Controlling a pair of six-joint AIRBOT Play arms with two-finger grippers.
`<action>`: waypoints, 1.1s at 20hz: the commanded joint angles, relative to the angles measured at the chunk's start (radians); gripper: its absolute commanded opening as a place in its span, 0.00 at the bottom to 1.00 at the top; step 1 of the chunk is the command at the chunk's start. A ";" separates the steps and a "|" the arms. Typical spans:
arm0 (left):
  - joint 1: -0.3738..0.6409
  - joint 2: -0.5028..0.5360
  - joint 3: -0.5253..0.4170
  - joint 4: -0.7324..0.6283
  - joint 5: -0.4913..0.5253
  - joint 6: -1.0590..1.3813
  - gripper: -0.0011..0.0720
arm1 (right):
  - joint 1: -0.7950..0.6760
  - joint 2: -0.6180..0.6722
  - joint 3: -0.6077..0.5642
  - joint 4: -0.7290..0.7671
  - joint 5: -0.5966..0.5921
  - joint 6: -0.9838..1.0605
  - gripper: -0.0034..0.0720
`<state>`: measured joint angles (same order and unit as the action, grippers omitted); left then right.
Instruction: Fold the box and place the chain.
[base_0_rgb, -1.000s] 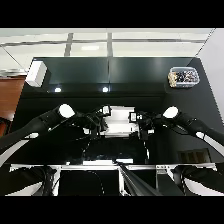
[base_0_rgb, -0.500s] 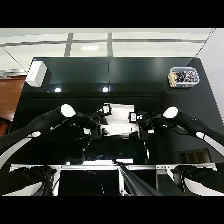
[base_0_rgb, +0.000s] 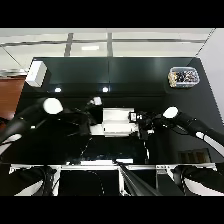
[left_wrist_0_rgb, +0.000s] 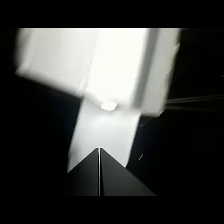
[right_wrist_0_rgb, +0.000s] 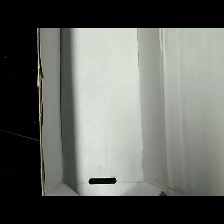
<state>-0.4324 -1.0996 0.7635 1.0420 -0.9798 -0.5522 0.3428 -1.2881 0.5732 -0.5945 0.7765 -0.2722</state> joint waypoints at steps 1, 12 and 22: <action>0.157 0.129 -0.023 0.184 -0.054 -0.410 0.05 | 0.001 -0.001 0.000 -0.001 0.002 -0.001 0.36; 0.435 -0.086 -0.307 -0.367 -0.022 -0.618 0.05 | 0.001 -0.001 0.000 -0.001 0.002 0.000 0.36; 0.177 -0.255 -0.120 -0.496 -0.008 -0.525 0.68 | 0.001 -0.001 0.000 -0.001 0.002 0.000 0.36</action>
<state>-0.2245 -1.3273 0.5892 0.5674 -0.9810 -1.0882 0.3428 -1.2881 0.5732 -0.5953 0.7780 -0.2726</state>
